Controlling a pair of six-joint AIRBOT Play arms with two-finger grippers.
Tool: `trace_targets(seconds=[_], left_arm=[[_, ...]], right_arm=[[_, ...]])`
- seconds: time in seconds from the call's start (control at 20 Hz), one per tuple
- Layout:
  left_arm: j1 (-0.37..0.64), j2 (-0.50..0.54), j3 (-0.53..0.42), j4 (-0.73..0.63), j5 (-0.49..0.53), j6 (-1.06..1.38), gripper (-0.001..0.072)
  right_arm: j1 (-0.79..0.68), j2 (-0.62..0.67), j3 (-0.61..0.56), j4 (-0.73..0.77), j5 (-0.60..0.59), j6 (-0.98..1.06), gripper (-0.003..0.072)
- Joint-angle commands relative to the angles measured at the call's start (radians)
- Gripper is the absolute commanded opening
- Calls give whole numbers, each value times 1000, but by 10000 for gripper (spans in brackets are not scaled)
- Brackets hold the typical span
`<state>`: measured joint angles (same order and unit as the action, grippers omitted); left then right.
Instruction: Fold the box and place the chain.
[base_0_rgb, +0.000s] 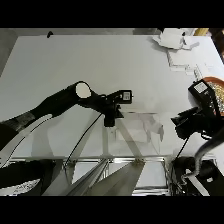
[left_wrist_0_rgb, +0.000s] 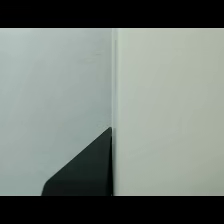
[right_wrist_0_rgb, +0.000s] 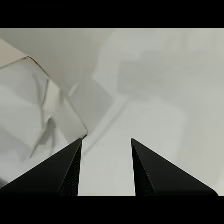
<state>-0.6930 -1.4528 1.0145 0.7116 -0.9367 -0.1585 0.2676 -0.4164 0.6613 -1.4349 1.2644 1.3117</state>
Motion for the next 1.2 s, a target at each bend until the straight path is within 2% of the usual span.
trace_targets(seconds=[0.0,0.2,0.4,0.65,0.9,1.15], left_arm=[[-7,-62,-21,-49,72,155,4],[-7,-121,-21,-48,74,149,6],[-7,-121,-21,-46,139,14,5],[-8,-118,-21,-40,137,-37,1],[-33,-63,-21,165,117,-172,5],[-38,-69,-21,160,113,-114,4]], right_arm=[[1,23,-1,68,38,-12,342],[1,23,-6,74,37,-13,341],[1,23,-16,73,33,-63,340],[1,23,-44,71,24,-91,340],[1,21,-52,71,-8,-91,340],[1,20,-52,72,-31,-91,340]])
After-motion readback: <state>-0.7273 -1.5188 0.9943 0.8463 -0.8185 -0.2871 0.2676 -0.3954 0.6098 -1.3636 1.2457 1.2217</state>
